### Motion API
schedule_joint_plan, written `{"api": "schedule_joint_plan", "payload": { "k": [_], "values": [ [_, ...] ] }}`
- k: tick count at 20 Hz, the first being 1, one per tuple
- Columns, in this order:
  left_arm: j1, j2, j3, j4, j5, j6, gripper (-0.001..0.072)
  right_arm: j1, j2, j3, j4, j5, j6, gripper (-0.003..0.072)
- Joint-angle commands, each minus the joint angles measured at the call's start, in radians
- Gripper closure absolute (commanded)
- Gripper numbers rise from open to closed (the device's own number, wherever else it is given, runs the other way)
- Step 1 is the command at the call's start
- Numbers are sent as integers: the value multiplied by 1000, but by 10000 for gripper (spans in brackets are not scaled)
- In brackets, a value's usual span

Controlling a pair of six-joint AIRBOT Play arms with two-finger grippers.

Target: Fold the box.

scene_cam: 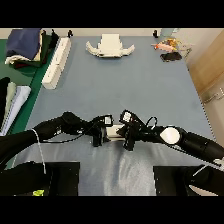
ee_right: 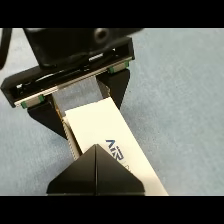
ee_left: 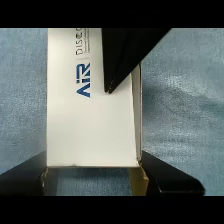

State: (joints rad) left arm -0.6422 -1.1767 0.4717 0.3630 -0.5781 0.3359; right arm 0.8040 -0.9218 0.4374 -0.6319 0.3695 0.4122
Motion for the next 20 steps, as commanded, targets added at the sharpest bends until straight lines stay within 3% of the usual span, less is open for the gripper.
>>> {"api": "schedule_joint_plan", "payload": {
  "k": [1, 8, 20],
  "values": [
    [0, 0, 1, 0, 0, 0, 190, 1, -14, -32, 169, -65, -100, 680],
    [0, 0, 1, 0, 0, 0, 190, 2, -14, -129, 489, -77, -376, 680],
    [0, 0, 1, 0, 0, 0, 191, 2, -6, -136, 510, -109, -406, 680]
  ]
}}
